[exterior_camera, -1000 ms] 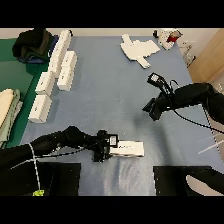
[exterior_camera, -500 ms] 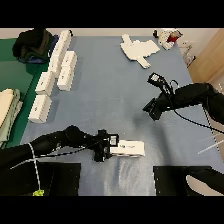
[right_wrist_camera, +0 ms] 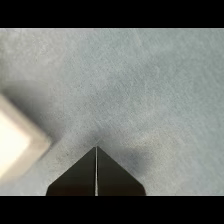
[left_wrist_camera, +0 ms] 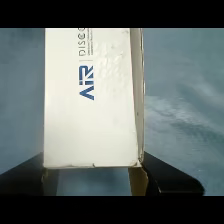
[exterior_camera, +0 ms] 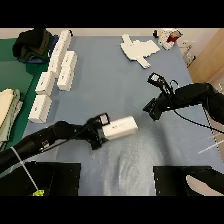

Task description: Fold the box.

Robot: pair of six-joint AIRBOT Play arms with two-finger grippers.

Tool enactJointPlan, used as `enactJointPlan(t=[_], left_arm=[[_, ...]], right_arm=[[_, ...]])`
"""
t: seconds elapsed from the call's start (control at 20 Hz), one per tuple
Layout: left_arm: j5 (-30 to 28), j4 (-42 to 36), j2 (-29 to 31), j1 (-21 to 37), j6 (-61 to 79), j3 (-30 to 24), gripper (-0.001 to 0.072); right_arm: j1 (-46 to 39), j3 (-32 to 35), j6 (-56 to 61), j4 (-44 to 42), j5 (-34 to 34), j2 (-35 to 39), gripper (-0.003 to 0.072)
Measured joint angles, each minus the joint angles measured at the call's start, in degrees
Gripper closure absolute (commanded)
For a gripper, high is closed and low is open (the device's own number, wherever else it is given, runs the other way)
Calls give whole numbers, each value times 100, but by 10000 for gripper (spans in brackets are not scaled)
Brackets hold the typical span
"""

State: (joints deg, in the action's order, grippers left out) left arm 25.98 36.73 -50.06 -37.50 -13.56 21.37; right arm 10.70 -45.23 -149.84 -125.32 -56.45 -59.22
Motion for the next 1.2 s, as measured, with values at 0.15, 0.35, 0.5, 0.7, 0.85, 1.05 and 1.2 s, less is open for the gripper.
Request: enactJointPlan(t=[0.15, 0.35, 0.5, 0.7, 0.85, 1.05, 1.2], left_arm=[[-101, 1449, 282, 1224, -1875, 0, 301], [44, 2498, 367, 3095, -3226, 0, 301], [92, 2791, 363, 4175, -3613, 0, 301], [-101, 2905, 96, 4750, -3805, 4, 300], [-459, 2809, -286, 4723, -3858, 96, 300], [-883, 2671, -1091, 4478, -3895, 614, 301], [-986, 2625, -1849, 4400, -4019, 1316, 300]], right_arm=[[0, 0, 0, 0, 0, 0, 681], [0, 0, -2, 0, 0, 0, 681], [0, 0, -2, 0, 0, 0, 681], [0, 0, -2, 0, 0, 0, 681], [0, 0, -2, 0, -2, 0, 681], [0, 0, -2, 0, 0, 0, 681], [0, 0, 0, 0, 0, 0, 681]])
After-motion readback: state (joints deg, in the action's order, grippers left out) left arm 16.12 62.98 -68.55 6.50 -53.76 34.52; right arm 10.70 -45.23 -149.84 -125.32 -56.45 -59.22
